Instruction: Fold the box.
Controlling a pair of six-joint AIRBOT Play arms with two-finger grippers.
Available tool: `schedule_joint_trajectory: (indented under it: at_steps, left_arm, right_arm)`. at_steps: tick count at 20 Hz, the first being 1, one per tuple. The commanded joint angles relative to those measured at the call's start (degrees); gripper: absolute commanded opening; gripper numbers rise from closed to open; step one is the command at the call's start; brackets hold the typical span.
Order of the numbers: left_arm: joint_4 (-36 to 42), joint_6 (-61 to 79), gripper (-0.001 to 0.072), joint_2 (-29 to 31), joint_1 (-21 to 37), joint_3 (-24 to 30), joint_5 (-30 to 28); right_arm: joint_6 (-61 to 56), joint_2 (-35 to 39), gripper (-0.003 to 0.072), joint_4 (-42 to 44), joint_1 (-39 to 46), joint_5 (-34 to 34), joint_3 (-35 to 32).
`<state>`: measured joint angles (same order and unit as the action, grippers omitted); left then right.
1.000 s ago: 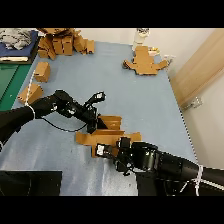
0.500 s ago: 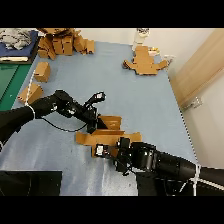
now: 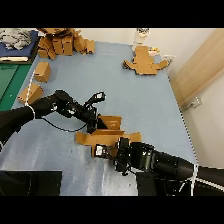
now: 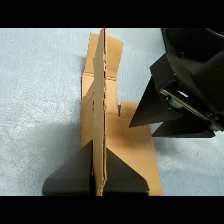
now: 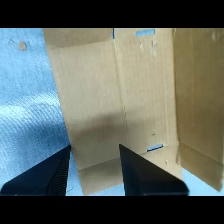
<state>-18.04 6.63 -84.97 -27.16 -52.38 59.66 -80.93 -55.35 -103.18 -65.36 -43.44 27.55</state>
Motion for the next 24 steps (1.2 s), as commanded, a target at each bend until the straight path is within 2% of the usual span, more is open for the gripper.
schedule_joint_trajectory:
  at_steps: [1,16,17,18,19,23,24]
  left_arm:
    - [-0.02,0.00,0.0013,0.00,0.00,-0.04,0.46]
    - [-0.04,0.02,0.0013,0.00,0.00,-0.04,0.52]
    - [-0.04,0.02,0.0013,0.00,0.00,-0.04,0.52]
    - [-0.04,0.02,0.0013,0.00,0.00,-0.04,0.50]
    - [-0.07,0.04,0.0013,0.00,0.02,-0.04,0.37]
    - [-0.24,0.50,0.0013,0.00,0.11,-0.07,-0.39]
    - [-0.24,0.50,0.0013,0.00,0.11,-0.07,-1.14]
  right_arm:
    - [-0.04,-0.59,0.0495,-2.40,0.04,-0.02,0.00]
    - [-0.04,0.09,0.0484,-4.87,0.04,-3.28,3.58]
    - [-0.04,0.07,0.0439,-4.87,0.04,-3.28,3.58]
    - [-0.04,0.09,0.0324,-4.87,0.04,-3.30,3.58]
    - [-0.04,0.09,0.0264,-4.87,0.02,-3.28,3.58]
    - [-0.02,0.09,0.0264,-4.85,0.00,-3.30,3.58]
    - [-0.02,0.09,0.0197,-4.85,0.00,-3.30,3.58]
